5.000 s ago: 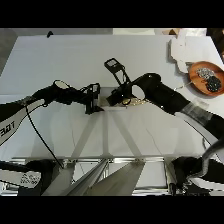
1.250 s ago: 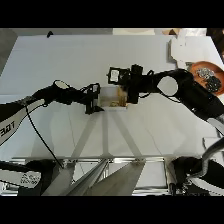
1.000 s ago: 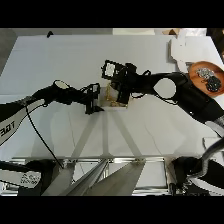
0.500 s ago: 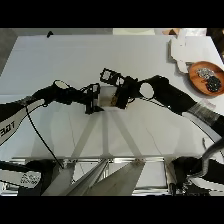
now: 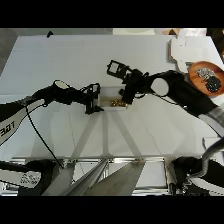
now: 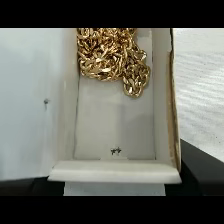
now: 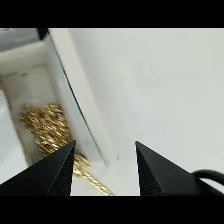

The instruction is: Fold the box and place the chain.

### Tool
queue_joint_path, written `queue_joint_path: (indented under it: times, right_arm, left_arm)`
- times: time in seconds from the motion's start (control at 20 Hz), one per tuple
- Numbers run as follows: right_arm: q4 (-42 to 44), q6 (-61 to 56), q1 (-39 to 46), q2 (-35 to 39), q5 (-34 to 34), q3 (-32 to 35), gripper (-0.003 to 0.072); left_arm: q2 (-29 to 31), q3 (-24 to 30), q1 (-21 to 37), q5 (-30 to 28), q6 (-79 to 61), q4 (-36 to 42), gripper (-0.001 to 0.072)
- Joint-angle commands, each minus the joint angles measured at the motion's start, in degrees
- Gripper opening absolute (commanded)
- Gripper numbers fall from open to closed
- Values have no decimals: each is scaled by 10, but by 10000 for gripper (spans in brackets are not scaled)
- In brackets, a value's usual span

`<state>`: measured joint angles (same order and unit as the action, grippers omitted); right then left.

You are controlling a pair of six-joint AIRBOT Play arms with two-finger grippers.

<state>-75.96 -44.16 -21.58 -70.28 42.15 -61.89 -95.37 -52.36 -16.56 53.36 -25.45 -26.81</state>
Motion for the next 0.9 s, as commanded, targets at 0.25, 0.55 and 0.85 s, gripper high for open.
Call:
queue_joint_path:
  times: [0.25, 0.55, 0.85]
  right_arm:
    - [82, 180, 157, -26, 85, 5, 416]
    - [205, 431, 155, -161, 101, 6, 483]
    - [210, 447, 124, -228, 91, 6, 583]
  left_arm:
    - [0, 0, 0, 0, 0, 0, 280]
    - [0, 0, 0, 0, 0, 0, 280]
    - [0, 0, 0, 0, 0, 0, 280]
